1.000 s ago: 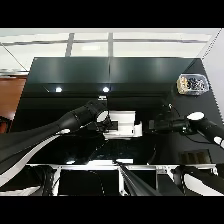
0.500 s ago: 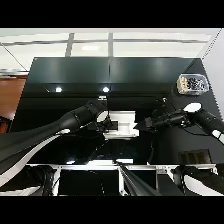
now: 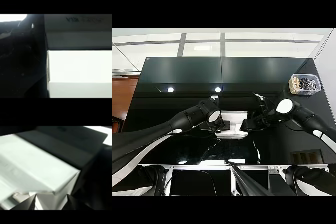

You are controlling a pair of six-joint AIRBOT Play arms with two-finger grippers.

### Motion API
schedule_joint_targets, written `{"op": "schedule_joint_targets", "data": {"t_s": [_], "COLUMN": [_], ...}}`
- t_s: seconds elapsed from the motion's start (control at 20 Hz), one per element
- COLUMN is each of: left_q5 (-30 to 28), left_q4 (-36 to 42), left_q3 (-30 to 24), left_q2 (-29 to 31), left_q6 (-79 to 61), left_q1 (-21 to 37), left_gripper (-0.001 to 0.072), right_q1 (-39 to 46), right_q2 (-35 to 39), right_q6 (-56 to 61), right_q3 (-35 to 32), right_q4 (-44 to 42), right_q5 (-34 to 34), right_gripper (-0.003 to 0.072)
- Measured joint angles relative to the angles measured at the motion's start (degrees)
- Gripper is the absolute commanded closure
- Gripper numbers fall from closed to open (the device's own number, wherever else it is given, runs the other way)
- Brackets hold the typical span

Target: Fold the box and place the chain.

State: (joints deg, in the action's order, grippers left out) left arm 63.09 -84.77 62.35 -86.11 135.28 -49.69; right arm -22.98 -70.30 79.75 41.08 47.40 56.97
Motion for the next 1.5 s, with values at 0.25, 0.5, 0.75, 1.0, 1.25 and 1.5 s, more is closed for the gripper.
{"op": "schedule_joint_targets", "data": {"t_s": [0.25,0.5,0.75,1.0,1.25,1.5], "left_q5": [0.00,0.00,-0.09,-0.02,-0.09,0.11], "left_q4": [0.04,0.04,0.04,0.44,-0.15,0.04], "left_q3": [0.00,0.00,0.00,0.02,0.02,0.02], "left_q2": [-0.02,-0.02,-0.02,0.00,-0.02,0.00], "left_q6": [-0.02,-0.07,0.04,0.28,-0.17,0.00], "left_q1": [0.00,0.00,0.00,-0.02,-0.02,0.00], "left_gripper": [0.0682,0.0682,0.0682,0.0682,0.0682,0.0682], "right_q1": [-7.21,-13.09,-15.93,-16.55,-16.65,-16.72], "right_q2": [-0.28,-4.20,-7.54,-8.41,-8.50,-8.61], "right_q6": [14.71,26.12,35.52,40.46,41.53,41.79], "right_q3": [2.19,7.08,10.86,11.65,11.82,11.82], "right_q4": [14.05,24.35,30.91,32.13,31.50,30.67], "right_q5": [-3.65,-2.08,1.77,2.45,3.72,3.72], "right_gripper": [0.0402,0.0402,0.0481,0.0676,0.0560,0.0568]}}
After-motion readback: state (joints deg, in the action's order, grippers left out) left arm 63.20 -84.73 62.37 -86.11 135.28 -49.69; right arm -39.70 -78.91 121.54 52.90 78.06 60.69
